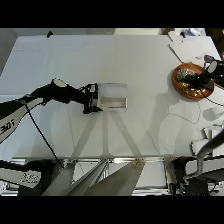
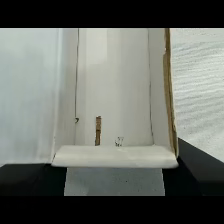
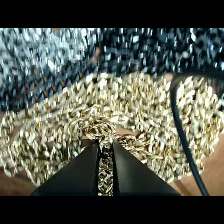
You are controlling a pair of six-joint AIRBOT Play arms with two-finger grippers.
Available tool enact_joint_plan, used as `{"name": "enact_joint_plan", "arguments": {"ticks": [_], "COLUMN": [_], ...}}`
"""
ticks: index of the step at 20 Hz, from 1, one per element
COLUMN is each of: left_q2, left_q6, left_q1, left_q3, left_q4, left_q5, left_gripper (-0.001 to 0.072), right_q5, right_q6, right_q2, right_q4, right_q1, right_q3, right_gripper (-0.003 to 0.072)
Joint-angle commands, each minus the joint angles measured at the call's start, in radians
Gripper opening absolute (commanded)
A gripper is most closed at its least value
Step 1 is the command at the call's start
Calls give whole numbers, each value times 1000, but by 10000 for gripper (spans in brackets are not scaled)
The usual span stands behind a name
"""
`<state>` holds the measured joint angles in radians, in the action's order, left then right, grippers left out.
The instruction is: Fold the box and place the chain.
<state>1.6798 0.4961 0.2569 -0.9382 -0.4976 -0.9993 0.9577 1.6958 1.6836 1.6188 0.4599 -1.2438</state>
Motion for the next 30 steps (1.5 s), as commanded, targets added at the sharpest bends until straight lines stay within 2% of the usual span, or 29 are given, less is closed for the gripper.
{"name": "enact_joint_plan", "arguments": {"ticks": [1, 4, 8, 12, 14, 23, 27, 30], "left_q2": [0, 0, 0, 0, 0, 0, 0, 0], "left_q6": [0, 0, 0, 0, 0, 0, 0, 0], "left_q1": [0, 0, 0, 0, 0, 0, 0, 0], "left_q3": [0, 0, 0, 0, 0, 0, 0, 0], "left_q4": [0, 0, 0, 0, 0, 0, 0, 0], "left_q5": [0, 1, 0, 1, 0, 0, 1, 1], "left_gripper": [214, 214, 214, 214, 214, 214, 214, 215], "right_q5": [56, 71, 155, 180, 220, 350, 320, 253], "right_q6": [-53, -147, -268, -287, -295, -290, -239, -180], "right_q2": [-27, -102, -229, -341, -380, -438, -438, -438], "right_q4": [-5, -11, -22, -146, -161, -157, -157, -158], "right_q1": [0, 0, 0, -4, -35, -404, -592, -722], "right_q3": [1, 1, 2, 2, 2, 2, 2, 2], "right_gripper": [13, 12, 12, 11, 11, 11, 12, 12]}}
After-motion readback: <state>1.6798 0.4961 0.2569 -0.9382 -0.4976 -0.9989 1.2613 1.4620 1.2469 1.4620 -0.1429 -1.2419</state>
